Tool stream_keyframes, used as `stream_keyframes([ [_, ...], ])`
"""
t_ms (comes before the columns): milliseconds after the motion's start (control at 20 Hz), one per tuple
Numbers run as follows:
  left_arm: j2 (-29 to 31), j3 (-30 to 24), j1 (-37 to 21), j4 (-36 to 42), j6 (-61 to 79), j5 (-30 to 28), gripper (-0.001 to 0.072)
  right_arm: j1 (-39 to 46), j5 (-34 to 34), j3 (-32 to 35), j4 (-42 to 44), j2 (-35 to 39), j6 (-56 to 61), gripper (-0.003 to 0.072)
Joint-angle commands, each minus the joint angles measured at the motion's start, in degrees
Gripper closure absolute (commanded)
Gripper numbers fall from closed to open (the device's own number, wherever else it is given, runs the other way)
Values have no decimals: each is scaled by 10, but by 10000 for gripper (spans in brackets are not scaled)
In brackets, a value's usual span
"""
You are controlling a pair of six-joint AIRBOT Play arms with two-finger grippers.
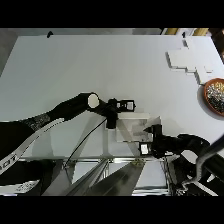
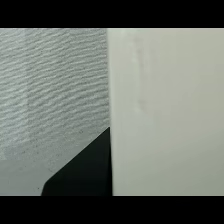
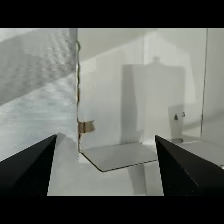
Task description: Fold the box and place the chain.
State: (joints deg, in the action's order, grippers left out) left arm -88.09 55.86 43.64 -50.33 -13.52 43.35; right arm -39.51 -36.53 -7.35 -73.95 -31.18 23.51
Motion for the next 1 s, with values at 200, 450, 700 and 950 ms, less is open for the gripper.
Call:
stream_keyframes([
  [200, 0, 0, 0, 2, 0, 0, 697, -24, 96, 15, -90, 0, 37, 5],
  [450, 0, 0, 0, 2, 0, 0, 697, -24, 81, -7, -87, 0, 37, 6],
  [700, 0, 0, 0, 2, 0, 0, 697, -20, 66, -14, -33, 0, 36, 6],
  [950, 0, 0, 0, 2, 0, 0, 697, 81, 22, -35, -12, 0, 34, 8],
])
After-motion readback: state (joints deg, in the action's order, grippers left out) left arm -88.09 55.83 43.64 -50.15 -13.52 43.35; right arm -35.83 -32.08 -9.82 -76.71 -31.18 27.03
